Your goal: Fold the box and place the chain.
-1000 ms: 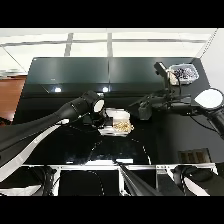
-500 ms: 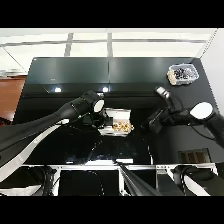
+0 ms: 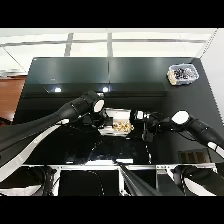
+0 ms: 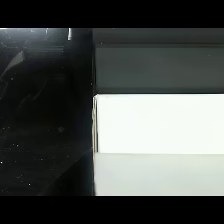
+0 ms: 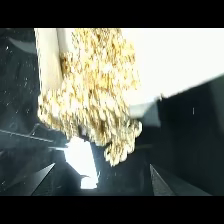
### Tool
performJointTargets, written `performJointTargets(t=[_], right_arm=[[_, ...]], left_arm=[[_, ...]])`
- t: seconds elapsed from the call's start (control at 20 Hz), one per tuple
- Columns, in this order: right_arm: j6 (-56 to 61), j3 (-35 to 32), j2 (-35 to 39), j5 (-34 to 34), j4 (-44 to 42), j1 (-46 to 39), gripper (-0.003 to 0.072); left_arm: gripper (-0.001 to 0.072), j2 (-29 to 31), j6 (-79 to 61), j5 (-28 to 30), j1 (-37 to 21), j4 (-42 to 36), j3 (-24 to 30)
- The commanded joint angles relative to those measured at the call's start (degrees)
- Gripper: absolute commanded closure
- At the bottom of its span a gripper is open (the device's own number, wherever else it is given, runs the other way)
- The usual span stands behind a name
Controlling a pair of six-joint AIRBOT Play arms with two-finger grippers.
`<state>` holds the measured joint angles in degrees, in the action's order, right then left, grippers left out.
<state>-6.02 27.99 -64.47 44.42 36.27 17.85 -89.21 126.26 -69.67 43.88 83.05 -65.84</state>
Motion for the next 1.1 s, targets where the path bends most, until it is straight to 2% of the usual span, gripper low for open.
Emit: performJointTargets(t=[0.0,0.1,0.55,0.6,0.7,0.75,0.8,0.85,0.95,1.05], right_arm=[[-8.0,-0.2,-2.7,-5.1,-4.0,2.7,-0.0017],[-8.0,-0.1,-3.7,-7.6,-5.8,3.0,-0.0017],[-8.0,-0.1,-4.8,-7.8,-7.4,3.0,-0.0014],[-8.0,-0.1,-4.8,-7.8,-7.4,3.0,0.0106],[-8.0,-0.1,-4.8,-7.8,-7.5,3.0,0.0283],[-7.9,-0.1,-4.8,-7.5,-7.5,3.0,0.0492],[-7.3,-0.1,-4.8,-7.1,-7.5,3.0,0.0619],[-6.1,-0.1,-4.7,-7.1,-7.3,3.0,0.0672],[-1.6,0.0,-3.0,-7.8,-5.5,2.9,0.0667],[8.4,0.0,0.8,-9.2,0.2,2.7,0.0668]], left_arm=[[0.0681,0.0,0.0,0.0,0.0,0.0,0.0],[0.0680,0.0,0.0,0.0,0.0,0.0,0.0],[0.0680,0.0,0.0,0.0,0.0,-1.2,0.0],[0.0680,0.0,0.0,0.0,0.0,-1.3,0.0],[0.0680,0.0,0.0,0.0,0.0,-1.3,0.0],[0.0681,0.0,0.0,0.0,0.0,-1.2,0.0],[0.0680,0.0,0.0,0.0,0.0,-1.2,0.0],[0.0680,0.0,0.0,0.0,0.0,-1.2,0.0],[0.0680,0.0,0.0,0.0,0.0,-1.2,0.0],[0.0680,0.0,0.0,0.0,0.0,-1.2,0.0]])
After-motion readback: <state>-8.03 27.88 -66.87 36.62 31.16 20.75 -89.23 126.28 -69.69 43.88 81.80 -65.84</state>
